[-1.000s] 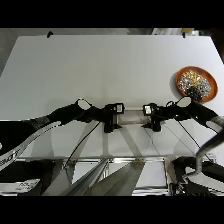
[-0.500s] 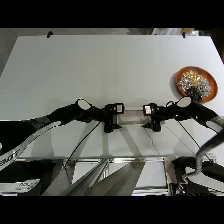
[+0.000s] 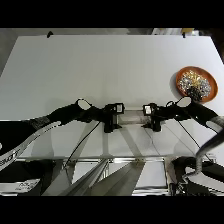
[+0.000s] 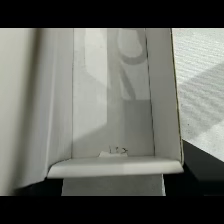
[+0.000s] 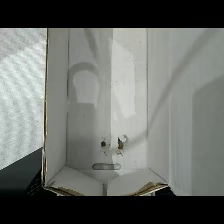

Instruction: Fold the box and place the chain.

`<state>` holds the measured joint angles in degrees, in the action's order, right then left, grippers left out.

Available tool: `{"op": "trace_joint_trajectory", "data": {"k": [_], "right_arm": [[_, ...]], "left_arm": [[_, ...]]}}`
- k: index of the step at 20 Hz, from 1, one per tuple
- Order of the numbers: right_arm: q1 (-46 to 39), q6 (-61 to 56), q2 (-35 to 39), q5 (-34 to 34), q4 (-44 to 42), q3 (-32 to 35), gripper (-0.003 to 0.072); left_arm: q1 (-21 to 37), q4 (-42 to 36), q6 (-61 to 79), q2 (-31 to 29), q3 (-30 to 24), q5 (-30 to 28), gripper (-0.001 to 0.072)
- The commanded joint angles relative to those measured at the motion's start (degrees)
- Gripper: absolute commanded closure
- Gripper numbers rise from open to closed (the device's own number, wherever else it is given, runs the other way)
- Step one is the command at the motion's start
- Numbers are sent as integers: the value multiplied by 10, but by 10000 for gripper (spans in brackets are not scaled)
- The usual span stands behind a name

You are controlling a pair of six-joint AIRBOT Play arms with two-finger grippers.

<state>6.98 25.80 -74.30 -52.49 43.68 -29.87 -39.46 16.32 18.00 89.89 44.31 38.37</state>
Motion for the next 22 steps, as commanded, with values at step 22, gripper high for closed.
{"op": "trace_joint_trajectory", "data": {"k": [22], "right_arm": [[-1, -209, 184, -81, 118, -1, 330]], "left_arm": [[0, 0, 0, 0, 0, 0, 432]]}}
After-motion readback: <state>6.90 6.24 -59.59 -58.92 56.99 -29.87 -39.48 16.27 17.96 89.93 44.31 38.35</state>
